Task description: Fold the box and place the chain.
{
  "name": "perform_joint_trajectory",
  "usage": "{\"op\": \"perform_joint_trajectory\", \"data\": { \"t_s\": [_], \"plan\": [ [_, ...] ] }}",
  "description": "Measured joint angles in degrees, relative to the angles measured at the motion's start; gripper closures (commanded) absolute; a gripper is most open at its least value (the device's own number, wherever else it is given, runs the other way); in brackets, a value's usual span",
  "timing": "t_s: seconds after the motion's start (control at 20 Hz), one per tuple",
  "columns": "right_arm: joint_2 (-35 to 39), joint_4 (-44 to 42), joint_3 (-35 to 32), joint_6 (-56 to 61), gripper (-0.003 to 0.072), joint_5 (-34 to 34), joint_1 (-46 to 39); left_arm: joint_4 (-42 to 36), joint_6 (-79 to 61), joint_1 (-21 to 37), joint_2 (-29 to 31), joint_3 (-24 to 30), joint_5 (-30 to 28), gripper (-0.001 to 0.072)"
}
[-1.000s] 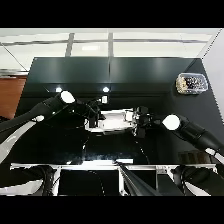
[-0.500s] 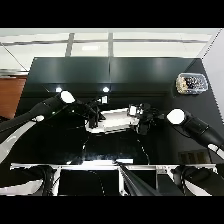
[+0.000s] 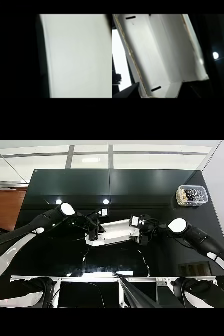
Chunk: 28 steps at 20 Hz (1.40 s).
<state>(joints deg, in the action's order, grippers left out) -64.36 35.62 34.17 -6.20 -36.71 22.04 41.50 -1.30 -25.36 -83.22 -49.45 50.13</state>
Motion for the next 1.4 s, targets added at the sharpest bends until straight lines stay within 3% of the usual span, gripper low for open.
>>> {"op": "perform_joint_trajectory", "data": {
  "t_s": [0.9, 1.4],
  "plan": [
    [-4.3, -7.1, -0.2, -6.9, -0.0018, -7.0, -1.2, 0.0, -0.1, 0.0, 0.0, 0.0, 0.1, 0.0681],
    [-7.2, -3.2, -1.9, -8.2, -0.0018, -5.1, -1.2, -0.1, 0.0, 0.0, 0.0, 0.0, 0.0, 0.0681]
  ]
}}
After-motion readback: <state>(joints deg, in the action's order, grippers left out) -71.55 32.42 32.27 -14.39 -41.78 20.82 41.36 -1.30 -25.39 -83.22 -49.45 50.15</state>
